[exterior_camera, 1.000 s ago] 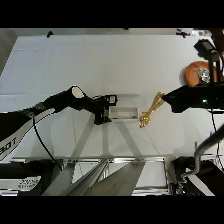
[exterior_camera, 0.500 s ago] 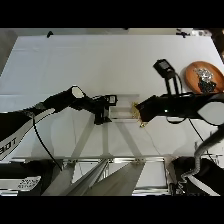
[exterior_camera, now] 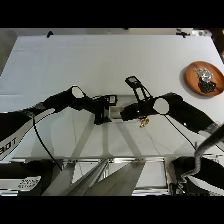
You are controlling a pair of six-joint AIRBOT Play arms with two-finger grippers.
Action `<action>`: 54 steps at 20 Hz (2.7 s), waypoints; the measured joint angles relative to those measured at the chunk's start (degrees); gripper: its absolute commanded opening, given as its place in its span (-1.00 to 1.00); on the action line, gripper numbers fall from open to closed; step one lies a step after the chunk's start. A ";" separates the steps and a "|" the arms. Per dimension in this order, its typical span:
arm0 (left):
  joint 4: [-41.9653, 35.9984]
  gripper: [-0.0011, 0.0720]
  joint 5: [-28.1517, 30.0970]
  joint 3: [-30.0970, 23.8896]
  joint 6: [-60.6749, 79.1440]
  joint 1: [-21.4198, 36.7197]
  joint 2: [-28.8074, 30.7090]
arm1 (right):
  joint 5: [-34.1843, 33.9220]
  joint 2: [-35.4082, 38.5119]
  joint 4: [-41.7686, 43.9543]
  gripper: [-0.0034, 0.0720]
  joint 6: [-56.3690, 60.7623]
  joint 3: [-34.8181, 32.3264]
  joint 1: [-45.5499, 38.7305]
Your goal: Fold the box and place the chain.
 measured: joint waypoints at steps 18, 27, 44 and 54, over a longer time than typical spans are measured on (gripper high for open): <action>0.00 0.16 0.00 0.00 0.00 0.00 0.00 | 20.24 22.95 -25.70 -0.04 -0.35 -0.68 -1.40; 0.00 0.16 0.00 0.00 0.00 0.00 0.00 | 11.32 24.33 -23.80 0.40 -20.09 -12.37 -7.04; 0.00 0.16 0.00 0.00 0.00 0.00 0.00 | -9.35 8.55 -12.59 -0.31 -45.68 -20.13 -7.43; 0.00 0.16 0.00 0.00 0.00 0.00 0.00 | -9.66 9.68 -13.42 -0.89 -40.35 -20.17 -7.43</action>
